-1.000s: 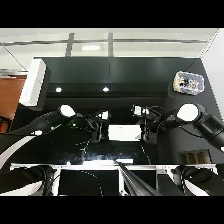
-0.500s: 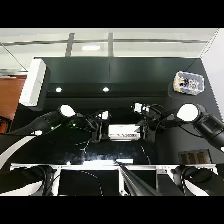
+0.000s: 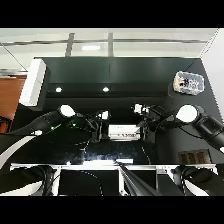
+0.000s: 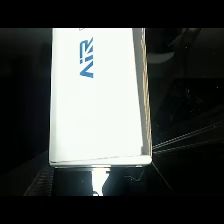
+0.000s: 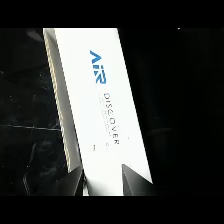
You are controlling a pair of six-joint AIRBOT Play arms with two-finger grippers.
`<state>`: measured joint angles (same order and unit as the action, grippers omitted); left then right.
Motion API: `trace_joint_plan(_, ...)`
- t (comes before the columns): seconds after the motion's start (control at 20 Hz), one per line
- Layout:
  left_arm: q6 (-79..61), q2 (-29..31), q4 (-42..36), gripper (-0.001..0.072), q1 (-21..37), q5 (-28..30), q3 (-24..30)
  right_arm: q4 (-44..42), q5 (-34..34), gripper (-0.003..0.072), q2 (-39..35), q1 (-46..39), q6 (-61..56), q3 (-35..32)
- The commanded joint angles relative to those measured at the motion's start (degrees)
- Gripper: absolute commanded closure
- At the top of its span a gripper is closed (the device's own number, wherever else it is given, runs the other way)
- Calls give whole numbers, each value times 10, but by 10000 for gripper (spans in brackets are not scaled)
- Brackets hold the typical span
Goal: Fold the box and place the chain.
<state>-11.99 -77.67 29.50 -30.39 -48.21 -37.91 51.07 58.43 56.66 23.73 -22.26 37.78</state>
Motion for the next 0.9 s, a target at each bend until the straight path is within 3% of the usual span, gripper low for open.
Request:
trace_joint_plan(0.0,0,0,0,302,0,-1,0,-2,2,417,0,0,0,-4)
trace_joint_plan(0.35,0,0,0,302,0,0,0,-2,13,416,0,0,0,-4)
trace_joint_plan(0.45,0,0,0,302,0,0,0,-2,14,352,0,0,0,-4)
trace_joint_plan(0.85,0,0,0,302,0,-1,0,-2,20,353,0,0,-1,-4)
